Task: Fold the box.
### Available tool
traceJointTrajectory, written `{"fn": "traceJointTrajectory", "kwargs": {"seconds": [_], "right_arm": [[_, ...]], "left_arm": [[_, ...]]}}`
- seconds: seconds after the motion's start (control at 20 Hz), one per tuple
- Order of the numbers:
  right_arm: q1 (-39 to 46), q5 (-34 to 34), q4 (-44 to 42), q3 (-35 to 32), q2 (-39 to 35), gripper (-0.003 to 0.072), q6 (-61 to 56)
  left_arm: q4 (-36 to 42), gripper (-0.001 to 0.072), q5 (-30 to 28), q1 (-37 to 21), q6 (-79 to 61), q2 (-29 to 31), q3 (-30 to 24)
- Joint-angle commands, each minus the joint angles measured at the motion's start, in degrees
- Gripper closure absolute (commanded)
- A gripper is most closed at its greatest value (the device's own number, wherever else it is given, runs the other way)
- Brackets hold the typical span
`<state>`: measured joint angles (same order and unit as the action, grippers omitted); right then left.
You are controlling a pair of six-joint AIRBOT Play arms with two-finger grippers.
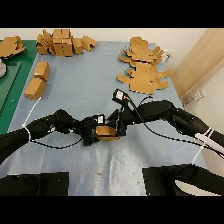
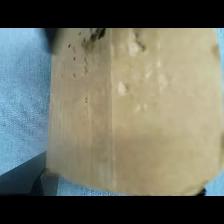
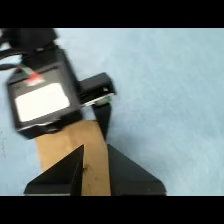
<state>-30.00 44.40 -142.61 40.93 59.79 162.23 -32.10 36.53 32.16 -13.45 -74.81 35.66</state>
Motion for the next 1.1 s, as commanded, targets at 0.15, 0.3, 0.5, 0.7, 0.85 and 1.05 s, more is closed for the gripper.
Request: {"fn": "traceJointTrajectory", "kwargs": {"seconds": [0.15, 0.3, 0.5, 0.7, 0.85, 1.05], "right_arm": [[-6.2, -1.7, 8.9, 0.1, 0.5, 0.0257, 10.3], [-6.3, -6.0, 12.2, 0.1, 1.3, 0.0257, 10.3], [-6.3, -5.6, 12.2, 0.1, 1.4, 0.0257, 10.3], [-8.3, -0.7, 12.1, 0.0, 1.6, 0.0257, 10.3], [-8.6, -0.3, 12.1, -0.1, 2.6, 0.0257, 10.3], [-8.6, -2.6, 15.8, -0.2, 3.7, 0.0257, 10.3]], "left_arm": [[0.0, 0.0184, -0.1, 0.0, 0.0, 0.0, 0.0], [0.0, 0.0184, 0.0, 0.0, 0.0, 0.0, 0.0], [0.0, 0.0184, 0.0, 0.0, 0.0, 0.0, 0.0], [0.0, 0.0184, 0.0, 0.0, 0.0, 0.0, 0.0], [0.0, 0.0184, 0.0, 0.0, 0.0, 0.0, 0.0], [0.0, 0.0184, -0.1, 0.0, 0.0, 0.0, 0.0]]}}
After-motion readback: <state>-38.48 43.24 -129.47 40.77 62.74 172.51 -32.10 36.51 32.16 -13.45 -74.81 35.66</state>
